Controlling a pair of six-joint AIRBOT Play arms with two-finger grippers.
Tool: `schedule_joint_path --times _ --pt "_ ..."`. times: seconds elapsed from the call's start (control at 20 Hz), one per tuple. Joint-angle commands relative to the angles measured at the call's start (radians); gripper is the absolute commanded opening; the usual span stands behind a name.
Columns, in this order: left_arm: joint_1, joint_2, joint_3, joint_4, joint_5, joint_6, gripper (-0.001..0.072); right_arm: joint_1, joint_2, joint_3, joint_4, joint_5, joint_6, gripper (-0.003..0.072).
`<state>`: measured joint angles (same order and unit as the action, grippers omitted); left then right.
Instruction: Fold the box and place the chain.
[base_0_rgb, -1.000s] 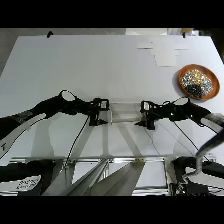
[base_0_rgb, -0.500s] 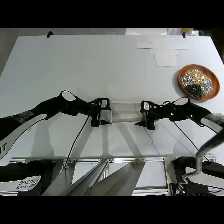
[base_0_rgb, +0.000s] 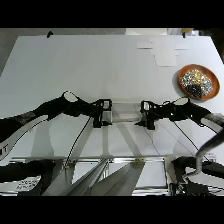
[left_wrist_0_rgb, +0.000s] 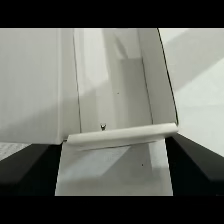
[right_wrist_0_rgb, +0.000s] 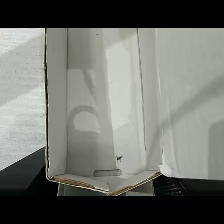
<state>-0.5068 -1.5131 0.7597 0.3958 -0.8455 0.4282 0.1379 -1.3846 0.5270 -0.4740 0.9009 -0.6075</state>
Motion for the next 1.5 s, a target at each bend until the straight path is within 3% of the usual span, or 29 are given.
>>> schedule_joint_path --times 0.0,0.6,0.75,0.8,1.45 --pt "-0.002 -0.001 0.0 -0.023 0.027 -0.032 0.0699 0.0 0.001 0.0 0.0 0.0 0.0 0.0461" --pt "-0.046 -0.034 0.0 -0.048 0.109 -0.028 0.0679 0.0 0.001 0.0 0.0 0.0 0.0 0.0461" --pt "-0.046 -0.034 0.0 -0.047 0.109 -0.028 0.0304 0.0 0.001 0.0 0.0 0.0 0.0 0.0461" --pt "-0.045 -0.034 0.0 -0.046 0.109 -0.028 0.0267 0.0 0.001 0.0 0.0 0.0 0.0 0.0461" --pt "-0.045 -0.034 0.0 -0.044 0.109 -0.029 0.0271 0.0 0.001 0.0 0.0 0.0 0.0 0.0461"
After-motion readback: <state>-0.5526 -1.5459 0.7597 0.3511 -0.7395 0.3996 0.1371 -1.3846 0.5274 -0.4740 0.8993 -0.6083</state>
